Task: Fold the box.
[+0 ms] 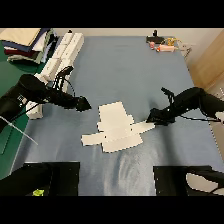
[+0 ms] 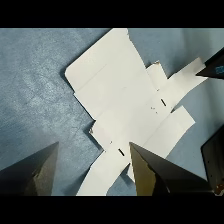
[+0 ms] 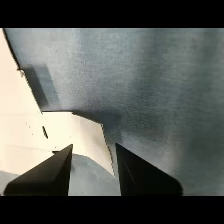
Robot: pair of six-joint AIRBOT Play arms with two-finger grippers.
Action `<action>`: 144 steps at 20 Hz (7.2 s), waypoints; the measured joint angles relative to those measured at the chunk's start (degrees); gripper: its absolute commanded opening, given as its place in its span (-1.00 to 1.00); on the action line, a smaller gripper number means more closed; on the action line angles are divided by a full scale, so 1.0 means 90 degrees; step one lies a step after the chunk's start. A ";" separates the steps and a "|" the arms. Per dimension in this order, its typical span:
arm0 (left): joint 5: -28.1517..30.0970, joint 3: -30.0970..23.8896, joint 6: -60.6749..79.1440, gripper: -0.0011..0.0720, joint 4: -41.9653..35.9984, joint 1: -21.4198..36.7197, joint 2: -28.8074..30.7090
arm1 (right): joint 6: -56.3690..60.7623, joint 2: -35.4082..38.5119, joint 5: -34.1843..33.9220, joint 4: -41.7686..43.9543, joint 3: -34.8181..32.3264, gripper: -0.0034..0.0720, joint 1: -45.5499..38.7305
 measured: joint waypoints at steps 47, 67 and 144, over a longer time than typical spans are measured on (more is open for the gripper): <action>-0.1610 0.0702 0.3126 -0.93 -0.2516 -0.0413 -0.3463 | -0.1989 0.2280 0.1838 0.1321 -0.2161 -0.91 0.1445; -0.0971 0.0376 0.6390 -0.95 -0.2628 -0.1202 -0.2076 | 0.0155 0.2283 0.1870 -0.1491 -0.0974 0.63 0.1447; 0.2698 -0.2640 0.7779 -0.93 -0.2812 -0.3638 0.0665 | 0.1428 0.2358 0.0265 -0.1299 -0.0408 -0.91 0.1513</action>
